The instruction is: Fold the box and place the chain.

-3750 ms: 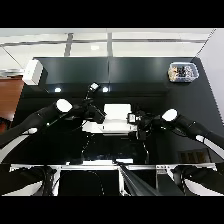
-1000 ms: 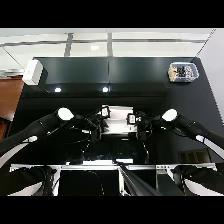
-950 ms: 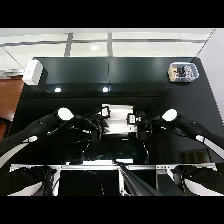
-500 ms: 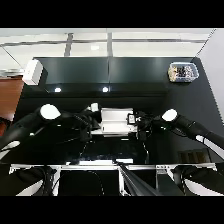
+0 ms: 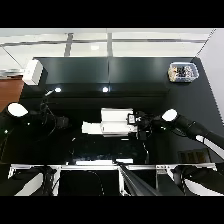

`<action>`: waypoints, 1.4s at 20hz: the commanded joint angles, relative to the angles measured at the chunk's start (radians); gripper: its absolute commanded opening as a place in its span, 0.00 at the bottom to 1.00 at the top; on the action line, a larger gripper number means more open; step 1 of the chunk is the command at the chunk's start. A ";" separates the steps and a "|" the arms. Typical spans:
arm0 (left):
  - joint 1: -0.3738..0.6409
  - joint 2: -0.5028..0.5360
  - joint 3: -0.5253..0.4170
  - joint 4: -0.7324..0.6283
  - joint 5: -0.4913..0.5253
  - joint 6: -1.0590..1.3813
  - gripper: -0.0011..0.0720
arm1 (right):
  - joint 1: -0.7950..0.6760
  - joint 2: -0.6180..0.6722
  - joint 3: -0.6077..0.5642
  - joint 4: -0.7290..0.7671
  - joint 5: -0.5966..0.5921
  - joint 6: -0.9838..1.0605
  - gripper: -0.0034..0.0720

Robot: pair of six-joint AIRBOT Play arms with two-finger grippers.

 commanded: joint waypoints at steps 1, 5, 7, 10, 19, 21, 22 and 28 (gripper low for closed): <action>0.085 -0.124 -0.040 -0.203 -0.042 -0.080 0.05 | 0.000 0.000 0.000 0.000 0.001 0.000 0.24; -0.094 -0.264 -0.037 -0.289 0.038 -0.022 0.05 | 0.000 0.000 0.000 0.000 0.001 0.000 0.24; -0.181 -0.299 -0.037 -0.396 0.050 0.062 0.05 | 0.000 0.000 0.000 0.000 0.001 0.000 0.24; -0.246 -0.304 -0.021 -0.460 0.045 0.161 0.05 | 0.000 0.000 0.000 0.000 0.001 0.000 0.24; -0.249 -0.304 0.077 -0.499 -0.095 0.164 0.91 | 0.000 0.000 0.000 0.000 0.001 0.000 0.24; -0.283 -0.304 0.103 -0.505 -0.085 0.159 0.88 | 0.000 0.000 0.000 0.000 0.001 0.000 0.24; -0.298 -0.304 0.115 -0.505 -0.077 0.148 0.87 | 0.000 0.000 0.000 0.000 0.001 0.000 0.24; -0.377 -0.304 0.179 -0.447 -0.047 0.003 0.56 | 0.000 0.000 0.000 0.000 0.001 0.000 0.24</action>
